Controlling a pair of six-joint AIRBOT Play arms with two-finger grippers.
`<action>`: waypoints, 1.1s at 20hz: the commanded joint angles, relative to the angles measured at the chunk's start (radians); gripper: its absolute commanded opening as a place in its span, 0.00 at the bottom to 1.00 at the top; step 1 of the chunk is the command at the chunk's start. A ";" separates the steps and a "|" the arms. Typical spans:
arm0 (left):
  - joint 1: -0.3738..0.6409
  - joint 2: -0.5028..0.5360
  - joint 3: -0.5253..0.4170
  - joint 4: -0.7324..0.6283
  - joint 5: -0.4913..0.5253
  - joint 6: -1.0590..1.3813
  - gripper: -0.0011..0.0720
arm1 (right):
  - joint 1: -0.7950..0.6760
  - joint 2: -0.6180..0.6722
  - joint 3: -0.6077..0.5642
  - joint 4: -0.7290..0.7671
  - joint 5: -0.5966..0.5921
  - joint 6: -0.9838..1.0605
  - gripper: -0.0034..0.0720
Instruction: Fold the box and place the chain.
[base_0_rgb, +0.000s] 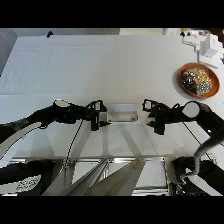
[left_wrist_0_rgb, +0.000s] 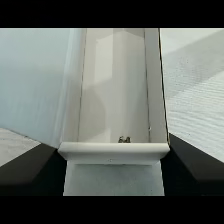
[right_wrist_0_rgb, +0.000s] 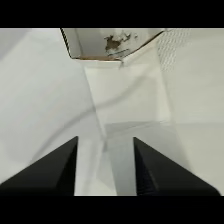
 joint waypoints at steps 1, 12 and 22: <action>0.000 0.000 0.000 0.000 -0.001 0.001 0.20 | 0.000 0.166 0.001 0.134 0.009 0.060 0.42; 0.000 0.000 0.000 0.000 -0.001 0.001 0.20 | 0.076 0.011 0.002 0.813 0.021 -0.053 0.06; 0.000 0.000 0.000 0.000 -0.001 0.000 0.20 | 0.092 -0.330 0.158 0.843 -0.160 -0.042 0.07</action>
